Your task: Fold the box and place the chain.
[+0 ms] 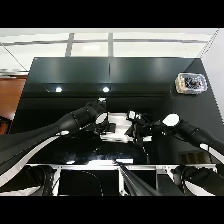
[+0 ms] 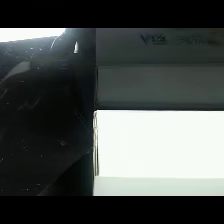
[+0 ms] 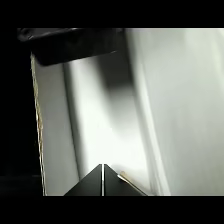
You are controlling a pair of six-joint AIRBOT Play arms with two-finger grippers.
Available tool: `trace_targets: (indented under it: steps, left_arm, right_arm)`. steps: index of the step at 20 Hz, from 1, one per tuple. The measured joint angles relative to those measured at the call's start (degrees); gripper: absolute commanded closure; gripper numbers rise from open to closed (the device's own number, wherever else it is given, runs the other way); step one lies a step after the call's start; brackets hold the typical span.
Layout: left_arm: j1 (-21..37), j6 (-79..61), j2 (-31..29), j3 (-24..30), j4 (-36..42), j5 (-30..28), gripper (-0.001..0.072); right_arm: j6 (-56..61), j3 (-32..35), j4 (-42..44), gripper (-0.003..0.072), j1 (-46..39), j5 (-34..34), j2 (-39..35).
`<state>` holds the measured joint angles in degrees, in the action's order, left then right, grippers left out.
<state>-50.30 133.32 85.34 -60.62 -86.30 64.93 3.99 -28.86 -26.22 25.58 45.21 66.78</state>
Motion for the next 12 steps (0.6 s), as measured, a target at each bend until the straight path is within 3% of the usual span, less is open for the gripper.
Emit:
trace_targets:
  steps: [3,6,9,12]
  left_arm:
    - [0.0,0.0,0.0,0.0,0.0,0.0,0.0682]
    - [0.0,0.0,0.0,0.0,0.0,0.0,0.0682]
    - [0.0,0.0,0.0,0.0,-0.1,0.0,0.0682]
    - [0.0,0.0,0.0,0.0,-0.2,0.1,0.0682]
  right_arm:
    - [15.1,-1.4,-5.0,0.0676,-6.0,6.7,-2.9]
    - [28.9,-2.1,-11.6,0.0676,-18.1,15.0,-6.8]
    - [45.0,0.6,-17.0,0.0676,-33.0,15.4,-8.8]
    - [55.5,5.1,-17.8,0.0676,-41.9,15.8,-9.6]
